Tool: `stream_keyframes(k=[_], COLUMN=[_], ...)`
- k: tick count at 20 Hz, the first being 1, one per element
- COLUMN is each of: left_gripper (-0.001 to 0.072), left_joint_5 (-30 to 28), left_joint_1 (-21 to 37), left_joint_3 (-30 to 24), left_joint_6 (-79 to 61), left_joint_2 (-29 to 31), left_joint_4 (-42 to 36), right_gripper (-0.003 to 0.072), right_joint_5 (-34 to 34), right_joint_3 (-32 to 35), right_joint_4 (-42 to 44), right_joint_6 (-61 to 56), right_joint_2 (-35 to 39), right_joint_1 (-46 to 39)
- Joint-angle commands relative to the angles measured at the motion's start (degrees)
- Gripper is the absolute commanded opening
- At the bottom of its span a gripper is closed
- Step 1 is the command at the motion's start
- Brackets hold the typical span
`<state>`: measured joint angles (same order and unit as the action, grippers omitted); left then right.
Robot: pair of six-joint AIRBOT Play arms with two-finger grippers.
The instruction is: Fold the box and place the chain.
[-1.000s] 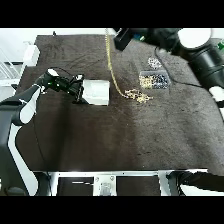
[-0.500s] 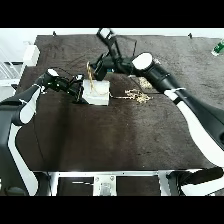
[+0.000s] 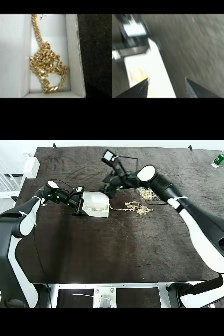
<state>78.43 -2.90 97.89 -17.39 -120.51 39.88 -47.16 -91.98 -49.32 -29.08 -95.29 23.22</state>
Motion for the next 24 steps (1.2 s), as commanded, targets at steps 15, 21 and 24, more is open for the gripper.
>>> stream_keyframes(k=[15,21,24], left_gripper=[0.0555,0.0556,0.0555], left_joint_5=[0.0,0.0,0.0], left_joint_1=[0.0,0.0,0.0], left_joint_3=[0.1,0.1,0.1], left_joint_6=[0.0,0.0,0.0], left_joint_2=[0.0,0.0,0.0], left_joint_4=[0.0,0.0,0.0], right_gripper=[0.0425,0.0351,0.0131], right_joint_5=[-15.5,-15.5,-15.5], right_joint_3=[0.4,0.4,0.4], right_joint_4=[-14.8,-16.7,-16.7], right_joint_6=[13.2,13.3,13.3], right_joint_2=[-14.1,-15.2,-15.5], right_joint_1=[-11.6,-11.6,-10.2])
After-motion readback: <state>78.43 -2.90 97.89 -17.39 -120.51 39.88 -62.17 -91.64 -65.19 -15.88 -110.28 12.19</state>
